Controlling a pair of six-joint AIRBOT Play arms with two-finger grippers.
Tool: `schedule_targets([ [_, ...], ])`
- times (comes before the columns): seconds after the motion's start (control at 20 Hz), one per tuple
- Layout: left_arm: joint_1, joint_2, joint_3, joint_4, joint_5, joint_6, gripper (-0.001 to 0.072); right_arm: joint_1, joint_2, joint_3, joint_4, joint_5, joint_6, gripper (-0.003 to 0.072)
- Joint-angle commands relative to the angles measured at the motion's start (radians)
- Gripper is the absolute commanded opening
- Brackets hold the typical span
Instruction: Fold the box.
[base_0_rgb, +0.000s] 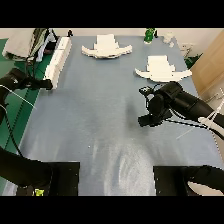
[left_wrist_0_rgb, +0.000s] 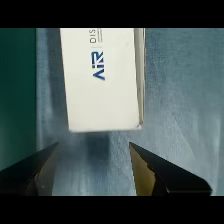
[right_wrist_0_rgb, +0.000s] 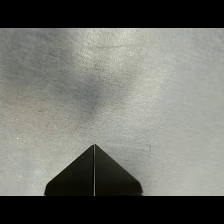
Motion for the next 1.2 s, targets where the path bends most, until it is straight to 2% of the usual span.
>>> schedule_targets([
  [0.0,0.045,0.126,0.002,0.037,-0.212,-0.002,0.0695,0.0,0.0,0.001,0.0,0.0,0.0,0.0004],
  [0.15,0.045,0.248,0.002,0.018,-0.381,-0.001,0.0694,0.0,0.0,0.001,0.0,0.0,0.0,0.0004],
  [0.2,0.037,0.285,0.002,-0.005,-0.428,-0.001,0.065,0.0,0.0,0.001,0.0,0.0,0.0,0.0004],
  [0.25,0.024,0.317,0.002,-0.035,-0.473,-0.001,0.0404,0.0,0.0,0.001,0.001,0.0,0.0,0.0004],
  [0.3,0.001,0.349,0.002,-0.069,-0.52,-0.001,0.0054,0.0,0.0,0.001,0.0,0.0,0.0,0.0004],
  [0.35,-0.029,0.374,0.001,-0.093,-0.547,0.001,0.0016,0.0,0.0,0.001,0.0,0.0,0.0,0.0004],
  [0.55,-0.266,0.406,0.001,-0.118,-0.568,-0.001,0.0016,0.0,0.0,0.001,0.0,0.0,0.0,0.0004],
  [0.75,-0.467,0.399,0.001,-0.117,-0.488,0.0,0.0016,0.0,0.0,0.001,0.0,0.0,0.0,0.0004],
  [0.9,-0.557,0.399,0.001,-0.117,-0.484,0.0,0.0017,0.0,0.0,0.001,0.0,0.0,0.0,0.0004],
  [1.15,-0.637,0.399,0.001,-0.117,-0.484,0.0,0.0017,0.0,0.0,0.001,0.0,0.0,0.0,0.0004],
])
